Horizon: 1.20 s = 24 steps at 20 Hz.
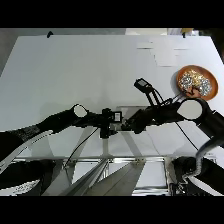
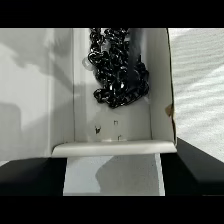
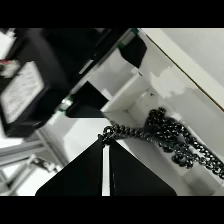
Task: Fold the box and place the chain.
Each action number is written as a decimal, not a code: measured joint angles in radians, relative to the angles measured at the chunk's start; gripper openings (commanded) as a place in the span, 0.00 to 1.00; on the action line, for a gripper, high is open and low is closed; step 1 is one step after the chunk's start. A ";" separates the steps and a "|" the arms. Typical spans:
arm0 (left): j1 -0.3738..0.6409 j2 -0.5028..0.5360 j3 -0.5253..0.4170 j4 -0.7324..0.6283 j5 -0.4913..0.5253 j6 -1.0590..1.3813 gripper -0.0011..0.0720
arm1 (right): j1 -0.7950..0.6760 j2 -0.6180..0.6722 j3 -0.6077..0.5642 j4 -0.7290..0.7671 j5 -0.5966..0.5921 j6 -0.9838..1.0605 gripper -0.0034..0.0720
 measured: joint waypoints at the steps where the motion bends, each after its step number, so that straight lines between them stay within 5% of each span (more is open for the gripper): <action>1: 0.000 0.000 0.000 0.000 0.000 0.000 0.20 | 0.005 -0.014 0.000 -0.004 -0.009 0.000 0.20; 3: 0.000 0.000 0.000 0.000 0.000 0.000 0.20 | 0.012 -0.028 0.000 -0.031 -0.017 0.000 0.31; 8: 0.000 0.000 0.000 0.000 0.000 0.000 0.20 | -0.053 0.014 0.036 -0.111 0.015 0.004 0.24; 14: 0.000 0.000 0.000 0.000 0.000 0.000 0.20 | -0.314 0.072 0.109 -0.272 0.061 0.077 0.26; 17: 0.000 0.000 0.000 0.000 0.000 0.000 0.20 | -0.417 0.044 0.117 -0.398 0.074 0.164 0.49; 24: 0.000 0.000 0.000 0.000 0.000 0.000 0.20 | -0.489 -0.116 0.116 -0.609 0.079 0.286 0.49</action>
